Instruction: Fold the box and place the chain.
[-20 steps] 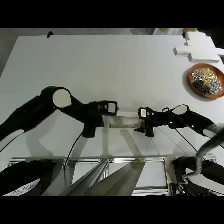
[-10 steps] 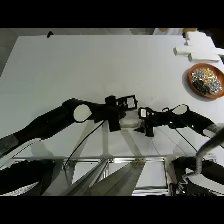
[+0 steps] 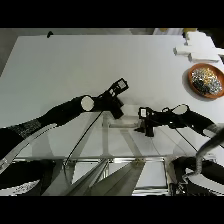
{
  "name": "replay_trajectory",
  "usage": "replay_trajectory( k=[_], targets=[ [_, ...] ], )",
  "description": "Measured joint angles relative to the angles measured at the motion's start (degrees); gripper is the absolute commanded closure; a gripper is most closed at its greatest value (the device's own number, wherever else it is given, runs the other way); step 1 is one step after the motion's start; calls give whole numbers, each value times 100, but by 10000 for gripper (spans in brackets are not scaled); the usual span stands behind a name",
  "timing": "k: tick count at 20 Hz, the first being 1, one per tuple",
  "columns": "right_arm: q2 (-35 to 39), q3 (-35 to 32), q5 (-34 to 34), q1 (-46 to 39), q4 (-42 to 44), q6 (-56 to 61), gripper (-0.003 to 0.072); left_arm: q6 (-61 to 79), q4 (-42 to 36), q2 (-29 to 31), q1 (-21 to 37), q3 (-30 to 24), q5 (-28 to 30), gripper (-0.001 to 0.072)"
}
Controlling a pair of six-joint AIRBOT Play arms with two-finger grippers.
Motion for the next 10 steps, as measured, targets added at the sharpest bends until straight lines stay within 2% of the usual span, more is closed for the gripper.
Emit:
replay_trajectory(
  k=[4, 7, 10],
  targets=[
    [0, 0, -4, 2, -2, -4, 360, -26, 251, 424, 122, -2, -494, 704],
    [-2, 0, -7, 2, -4, -4, 360, -402, 1008, 863, 160, -2, -1353, 704],
    [0, 0, -7, 2, -4, -4, 360, -807, 1659, 1029, 201, -74, -2236, 701]
  ],
)
